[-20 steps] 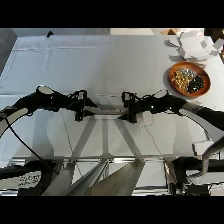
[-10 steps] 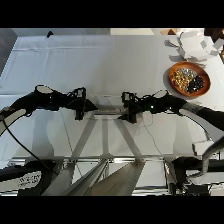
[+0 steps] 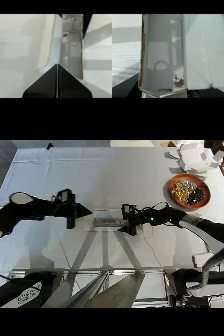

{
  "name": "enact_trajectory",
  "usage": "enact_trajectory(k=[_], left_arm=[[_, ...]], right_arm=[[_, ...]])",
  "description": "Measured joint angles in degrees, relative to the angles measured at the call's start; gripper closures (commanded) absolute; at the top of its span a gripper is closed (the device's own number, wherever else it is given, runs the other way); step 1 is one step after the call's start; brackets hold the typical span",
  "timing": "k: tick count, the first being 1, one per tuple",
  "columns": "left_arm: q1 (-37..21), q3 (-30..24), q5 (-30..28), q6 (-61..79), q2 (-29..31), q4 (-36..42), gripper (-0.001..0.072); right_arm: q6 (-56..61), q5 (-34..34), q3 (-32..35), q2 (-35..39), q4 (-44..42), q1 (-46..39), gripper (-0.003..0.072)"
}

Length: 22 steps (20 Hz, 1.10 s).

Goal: Fold the box and place the chain.

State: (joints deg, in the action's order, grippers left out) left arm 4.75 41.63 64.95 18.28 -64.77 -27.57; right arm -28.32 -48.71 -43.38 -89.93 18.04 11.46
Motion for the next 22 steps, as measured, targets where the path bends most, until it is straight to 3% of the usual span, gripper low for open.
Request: enact_trajectory(k=[6,11,16,22], left_arm=[[-8.0,-1.2,-7.5,-33.2,3.8,-11.5,0.0703],[-10.8,-4.4,-9.9,-55.9,0.5,-17.0,0.0711],[-11.1,-6.9,-8.7,-65.3,-5.9,-17.9,0.0711],[-6.9,-7.5,-7.6,-68.1,-9.8,-16.9,0.0709]], right_arm=[[0.0,0.0,0.0,0.0,0.0,0.0,0.0231],[0.0,0.0,0.0,0.0,0.0,0.0,0.0231],[0.0,0.0,0.0,0.0,0.0,0.0,0.0231],[0.0,0.0,0.0,0.0,0.0,0.0,0.0231]])
